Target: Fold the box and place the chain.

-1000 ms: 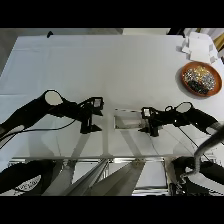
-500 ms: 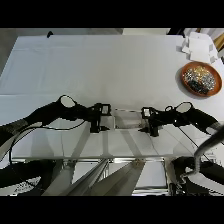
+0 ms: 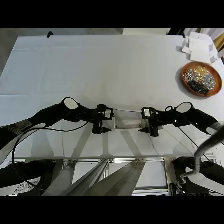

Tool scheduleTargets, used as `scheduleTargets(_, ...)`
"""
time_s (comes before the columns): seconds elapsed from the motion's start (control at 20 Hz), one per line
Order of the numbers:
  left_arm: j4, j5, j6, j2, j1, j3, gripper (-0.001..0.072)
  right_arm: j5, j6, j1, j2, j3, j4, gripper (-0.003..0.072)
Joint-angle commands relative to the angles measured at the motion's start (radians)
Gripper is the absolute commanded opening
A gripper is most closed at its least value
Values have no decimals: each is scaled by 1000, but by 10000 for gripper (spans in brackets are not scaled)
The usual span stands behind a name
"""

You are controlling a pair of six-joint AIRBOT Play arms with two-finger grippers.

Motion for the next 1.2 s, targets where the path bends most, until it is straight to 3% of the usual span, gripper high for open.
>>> scheduleTargets(0.0,-28,3,4,-1,-3,-1,706,0,0,0,0,0,0,406)
scheduleTargets(0.95,-63,29,-116,-35,-61,-1,707,0,0,0,0,0,0,406)
scheduleTargets(1.15,-64,87,-116,-38,-78,-1,706,0,0,0,0,0,0,406)
